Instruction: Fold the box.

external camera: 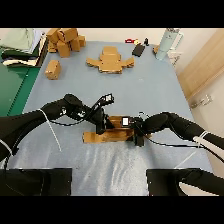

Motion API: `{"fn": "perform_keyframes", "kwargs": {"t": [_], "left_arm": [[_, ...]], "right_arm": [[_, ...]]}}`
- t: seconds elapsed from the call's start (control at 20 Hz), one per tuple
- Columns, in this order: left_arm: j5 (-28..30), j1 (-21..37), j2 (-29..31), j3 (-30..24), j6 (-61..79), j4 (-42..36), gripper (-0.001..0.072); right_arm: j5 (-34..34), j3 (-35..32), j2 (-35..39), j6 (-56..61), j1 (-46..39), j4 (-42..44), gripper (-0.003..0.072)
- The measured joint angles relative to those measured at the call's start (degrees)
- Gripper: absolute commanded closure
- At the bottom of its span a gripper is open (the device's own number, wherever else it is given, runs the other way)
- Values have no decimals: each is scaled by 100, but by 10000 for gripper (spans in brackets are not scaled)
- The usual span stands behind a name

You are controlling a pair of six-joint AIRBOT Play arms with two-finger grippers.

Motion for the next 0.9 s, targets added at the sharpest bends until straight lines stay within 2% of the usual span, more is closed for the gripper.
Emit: {"fn": "perform_keyframes", "kwargs": {"t": [0.25, 0.3, 0.35, 0.55, 0.6, 0.65, 0.7, 0.9], "left_arm": [[13, 0, 0, 0, -7, -7, 694], [15, 0, -2, 0, -11, -7, 613], [42, 0, -2, 0, -9, -4, 400], [149, 11, 0, -2, -278, 11, 384], [181, 13, 9, 0, -356, 9, 333], [186, 31, 33, -2, -450, 42, 117], [208, 55, 76, -2, -577, 63, 21], [184, 258, 433, -2, -1593, 516, 20]], "right_arm": [[11, 0, -11, 0, 0, 0, 244], [11, 0, -11, 0, 0, 0, 244], [13, -2, -13, 0, 0, 0, 245], [13, -2, -13, 0, 0, 0, 244], [13, -2, -13, 0, 0, -2, 244], [15, -2, -13, 0, 0, -2, 244], [15, -2, -13, 0, 0, -2, 244], [13, -2, -13, 0, 0, -2, 244]]}}
